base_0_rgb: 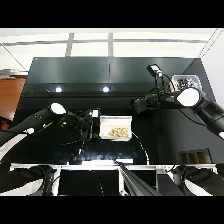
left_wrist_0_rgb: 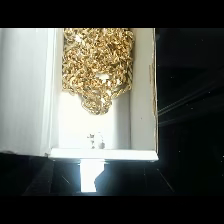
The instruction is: Fold the box and place the chain.
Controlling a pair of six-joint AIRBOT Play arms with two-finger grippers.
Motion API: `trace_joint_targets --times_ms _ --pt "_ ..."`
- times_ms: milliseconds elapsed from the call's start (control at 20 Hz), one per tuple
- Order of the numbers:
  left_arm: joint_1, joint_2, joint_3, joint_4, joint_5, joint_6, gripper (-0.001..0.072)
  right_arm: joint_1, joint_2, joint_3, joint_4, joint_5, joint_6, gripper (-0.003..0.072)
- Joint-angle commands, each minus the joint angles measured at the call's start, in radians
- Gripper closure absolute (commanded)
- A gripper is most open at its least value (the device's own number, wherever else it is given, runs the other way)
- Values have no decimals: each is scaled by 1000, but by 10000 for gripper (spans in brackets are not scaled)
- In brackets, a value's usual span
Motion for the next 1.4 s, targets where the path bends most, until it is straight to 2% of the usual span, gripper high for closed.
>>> trace_joint_targets --times_ms 0,200,450,950,1350 --pt "0 -1 0 0 0 0 317 5 -24 0 20 -7 -20 -17" --pt "0 -1 0 0 0 0 316 16 -54 0 42 12 -38 -17" --pt "-3 -1 0 3 0 0 316 29 -76 0 75 75 -175 -18" --pt "-6 -1 0 7 2 -1 316 29 -76 13 79 279 -398 -18" --pt "-6 -1 0 5 11 -10 316 29 -76 13 78 315 -545 -18"
